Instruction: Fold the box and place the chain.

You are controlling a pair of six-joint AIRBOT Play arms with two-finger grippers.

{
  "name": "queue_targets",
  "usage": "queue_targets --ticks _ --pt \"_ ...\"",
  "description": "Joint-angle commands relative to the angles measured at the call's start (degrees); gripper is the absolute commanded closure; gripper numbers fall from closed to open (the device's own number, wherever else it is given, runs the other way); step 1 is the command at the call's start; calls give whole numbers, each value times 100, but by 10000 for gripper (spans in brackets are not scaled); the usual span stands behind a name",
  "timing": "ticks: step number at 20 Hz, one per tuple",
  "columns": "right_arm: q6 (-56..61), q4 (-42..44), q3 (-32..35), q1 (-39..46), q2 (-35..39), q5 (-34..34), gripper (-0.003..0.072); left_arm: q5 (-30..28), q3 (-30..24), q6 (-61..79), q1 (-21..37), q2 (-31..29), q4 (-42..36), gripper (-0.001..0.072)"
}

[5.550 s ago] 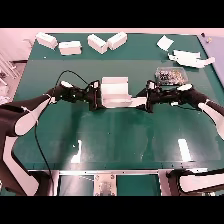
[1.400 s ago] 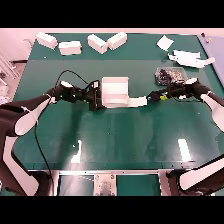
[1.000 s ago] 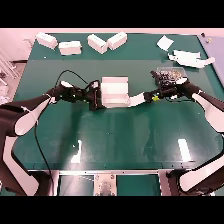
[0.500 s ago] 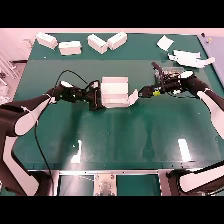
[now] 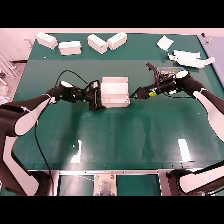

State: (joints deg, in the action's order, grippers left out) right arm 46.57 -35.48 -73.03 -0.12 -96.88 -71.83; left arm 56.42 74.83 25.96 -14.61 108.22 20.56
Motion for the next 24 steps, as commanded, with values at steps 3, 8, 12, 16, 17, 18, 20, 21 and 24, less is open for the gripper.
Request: queue_targets --ticks 3,8,12,16,17,18,20,21,24 --pt "-4 90 -4 -168 0 114 300 0 4 0 -4 0 -2 129" --pt "219 -315 -7 -258 2 586 201 0 4 0 -4 0 0 129" --pt "339 -304 -7 -302 2 695 202 0 4 0 -4 0 0 129" --pt "595 -317 -7 -426 2 743 202 0 4 0 -4 0 0 130" --pt "605 -326 -4 -474 2 769 202 2 4 0 -4 0 0 130" --pt "745 -415 -7 -525 2 824 203 0 4 0 -4 0 0 129" --pt "1113 -793 -26 -651 2 968 203 0 4 0 -4 0 0 130" --pt "1311 -966 -48 -732 2 994 202 0 4 0 -4 0 0 129" --pt "1812 -1447 -210 -1001 2 1051 203 0 4 0 -4 0 0 129"
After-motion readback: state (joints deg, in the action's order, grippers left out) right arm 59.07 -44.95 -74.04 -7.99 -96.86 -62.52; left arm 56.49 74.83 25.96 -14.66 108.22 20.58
